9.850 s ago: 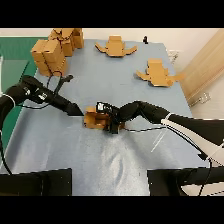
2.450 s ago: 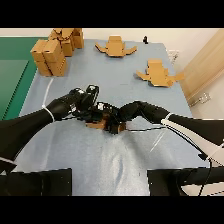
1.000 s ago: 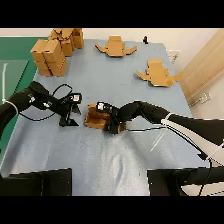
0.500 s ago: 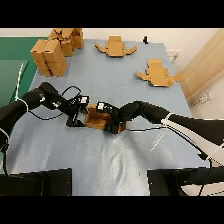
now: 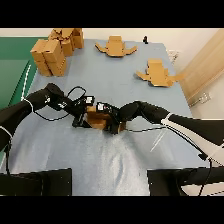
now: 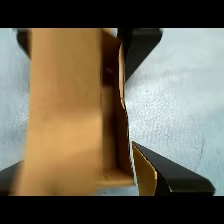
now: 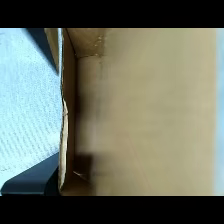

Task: Fold the box.

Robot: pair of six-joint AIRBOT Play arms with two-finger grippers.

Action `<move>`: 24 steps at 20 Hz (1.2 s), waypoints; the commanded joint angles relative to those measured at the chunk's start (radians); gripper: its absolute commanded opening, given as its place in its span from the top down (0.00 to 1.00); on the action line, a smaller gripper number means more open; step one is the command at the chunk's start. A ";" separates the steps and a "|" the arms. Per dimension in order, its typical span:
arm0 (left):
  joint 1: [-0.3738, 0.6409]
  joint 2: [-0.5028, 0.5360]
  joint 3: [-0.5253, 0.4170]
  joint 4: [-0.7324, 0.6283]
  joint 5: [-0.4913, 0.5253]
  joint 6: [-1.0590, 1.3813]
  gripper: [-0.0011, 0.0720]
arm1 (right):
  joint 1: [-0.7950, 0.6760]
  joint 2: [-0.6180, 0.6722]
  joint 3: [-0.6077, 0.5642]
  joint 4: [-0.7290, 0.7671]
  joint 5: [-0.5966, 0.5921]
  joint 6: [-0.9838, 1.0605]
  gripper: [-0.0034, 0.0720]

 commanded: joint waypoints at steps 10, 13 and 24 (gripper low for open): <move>0.005 -0.015 -0.001 0.097 0.013 -0.029 0.04 | 0.000 0.000 0.000 0.000 -0.002 0.003 0.75; -0.001 -0.016 -0.001 0.072 0.021 -0.021 0.04 | 0.000 0.000 0.000 0.000 -0.002 0.003 0.75; -0.035 -0.021 -0.001 0.093 0.013 -0.030 0.65 | 0.000 0.000 0.000 0.000 -0.002 0.003 0.74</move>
